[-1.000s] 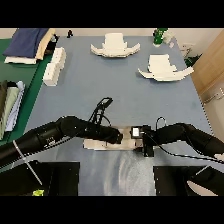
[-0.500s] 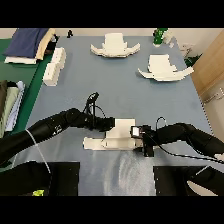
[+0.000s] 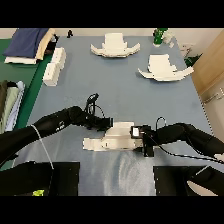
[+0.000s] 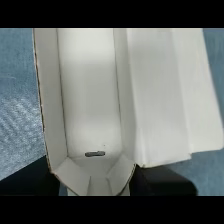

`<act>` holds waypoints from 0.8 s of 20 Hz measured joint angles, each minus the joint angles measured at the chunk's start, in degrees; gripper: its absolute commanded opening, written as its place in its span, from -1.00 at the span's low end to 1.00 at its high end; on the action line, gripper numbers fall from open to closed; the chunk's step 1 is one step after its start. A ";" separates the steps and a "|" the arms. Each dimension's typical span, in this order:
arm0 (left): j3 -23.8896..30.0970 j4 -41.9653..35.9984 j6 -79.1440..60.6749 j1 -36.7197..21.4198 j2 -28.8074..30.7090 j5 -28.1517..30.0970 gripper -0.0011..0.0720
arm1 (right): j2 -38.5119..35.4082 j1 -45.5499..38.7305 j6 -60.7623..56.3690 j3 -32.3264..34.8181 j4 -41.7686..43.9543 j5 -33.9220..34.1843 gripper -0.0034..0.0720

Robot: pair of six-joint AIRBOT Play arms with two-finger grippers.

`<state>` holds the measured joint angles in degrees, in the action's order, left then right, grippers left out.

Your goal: Fold the box.

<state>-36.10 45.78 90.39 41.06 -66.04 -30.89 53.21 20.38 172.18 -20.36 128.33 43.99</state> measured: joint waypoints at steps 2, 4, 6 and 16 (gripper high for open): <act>-0.74 0.76 -2.38 -0.57 2.29 -1.70 -0.93 | 0.00 0.00 0.00 0.00 0.00 0.02 0.40; -1.14 3.26 -3.80 -1.99 6.43 -4.44 -0.93 | 0.00 0.00 -0.02 0.00 0.00 0.02 0.40; -1.38 7.17 -4.61 -4.33 12.31 -7.85 -0.93 | 0.00 0.00 -0.02 0.00 0.00 0.02 0.40; -1.51 23.15 -26.56 -10.43 37.86 -28.98 0.86 | -0.02 0.00 -0.02 0.00 0.00 0.02 0.40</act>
